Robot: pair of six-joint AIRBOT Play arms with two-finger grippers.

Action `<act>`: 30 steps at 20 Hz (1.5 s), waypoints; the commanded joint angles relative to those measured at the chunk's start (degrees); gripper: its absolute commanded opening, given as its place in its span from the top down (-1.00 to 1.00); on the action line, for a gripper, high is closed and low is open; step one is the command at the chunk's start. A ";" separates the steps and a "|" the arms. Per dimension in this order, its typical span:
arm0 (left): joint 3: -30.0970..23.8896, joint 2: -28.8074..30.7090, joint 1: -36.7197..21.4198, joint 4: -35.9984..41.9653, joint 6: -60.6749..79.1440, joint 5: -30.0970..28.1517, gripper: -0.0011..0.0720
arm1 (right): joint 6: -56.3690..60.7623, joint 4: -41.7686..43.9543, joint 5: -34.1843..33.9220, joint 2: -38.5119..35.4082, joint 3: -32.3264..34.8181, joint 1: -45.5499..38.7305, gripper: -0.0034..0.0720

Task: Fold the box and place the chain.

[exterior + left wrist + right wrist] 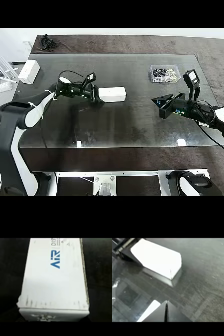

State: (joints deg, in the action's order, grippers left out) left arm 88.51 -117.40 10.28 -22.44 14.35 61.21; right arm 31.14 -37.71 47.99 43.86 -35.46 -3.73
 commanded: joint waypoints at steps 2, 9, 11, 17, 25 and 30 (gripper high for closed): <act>0.24 6.23 -1.66 1.84 -6.75 0.09 0.93 | -0.26 -0.31 0.00 -0.42 0.90 -0.74 0.91; -0.15 21.11 -10.40 -2.67 -22.01 -17.57 0.93 | -0.24 -0.31 0.00 -0.42 0.90 -0.74 0.91; -1.77 23.65 -13.94 -7.26 -30.21 -21.68 0.93 | -0.26 -0.31 0.00 -0.42 0.90 -0.74 0.91; -15.37 27.23 -21.99 -10.19 -39.32 -35.85 0.93 | -0.26 -0.35 0.00 -0.39 1.01 -0.74 0.90; -23.50 26.18 -25.11 -10.19 -41.72 -49.88 0.92 | -0.24 -0.28 0.02 -0.33 1.05 -0.68 0.91; -23.32 23.52 -25.11 -10.14 -40.41 -52.41 0.92 | -0.22 -0.26 0.00 -0.31 1.05 -0.68 0.91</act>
State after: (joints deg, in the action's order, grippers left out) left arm 65.39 -92.49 -14.57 -32.51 -26.59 12.03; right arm 30.87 -38.02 47.99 43.51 -34.44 -4.45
